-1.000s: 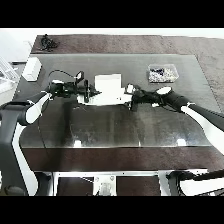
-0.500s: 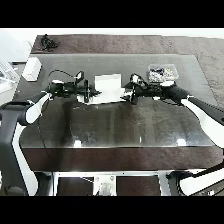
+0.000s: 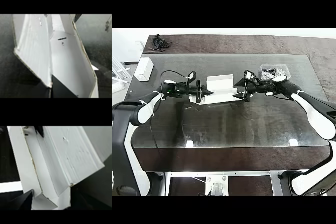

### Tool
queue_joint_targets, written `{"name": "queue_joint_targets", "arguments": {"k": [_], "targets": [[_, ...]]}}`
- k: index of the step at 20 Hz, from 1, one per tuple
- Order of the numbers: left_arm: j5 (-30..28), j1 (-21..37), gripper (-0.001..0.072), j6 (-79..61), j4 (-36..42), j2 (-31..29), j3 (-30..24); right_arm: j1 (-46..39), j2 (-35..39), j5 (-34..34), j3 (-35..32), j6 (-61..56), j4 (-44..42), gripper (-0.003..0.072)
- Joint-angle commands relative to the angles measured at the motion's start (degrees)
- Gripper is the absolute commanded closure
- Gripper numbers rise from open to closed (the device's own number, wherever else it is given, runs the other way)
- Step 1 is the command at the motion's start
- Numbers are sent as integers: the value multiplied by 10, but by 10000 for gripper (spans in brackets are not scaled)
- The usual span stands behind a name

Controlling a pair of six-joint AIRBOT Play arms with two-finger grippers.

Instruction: Fold the box and place the chain.

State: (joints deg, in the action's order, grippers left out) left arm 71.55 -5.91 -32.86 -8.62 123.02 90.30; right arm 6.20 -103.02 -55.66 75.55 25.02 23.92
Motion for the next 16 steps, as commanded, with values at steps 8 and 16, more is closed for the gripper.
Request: {"name": "queue_joint_targets", "arguments": {"k": [8, 16], "targets": [[0, 0, 689, 0, 0, 0, 0, 7, -73, -160, 96, -61, 57, 44], [0, 0, 689, 0, 0, 0, 0, 10, -96, -159, 116, -59, 59, 41]]}}
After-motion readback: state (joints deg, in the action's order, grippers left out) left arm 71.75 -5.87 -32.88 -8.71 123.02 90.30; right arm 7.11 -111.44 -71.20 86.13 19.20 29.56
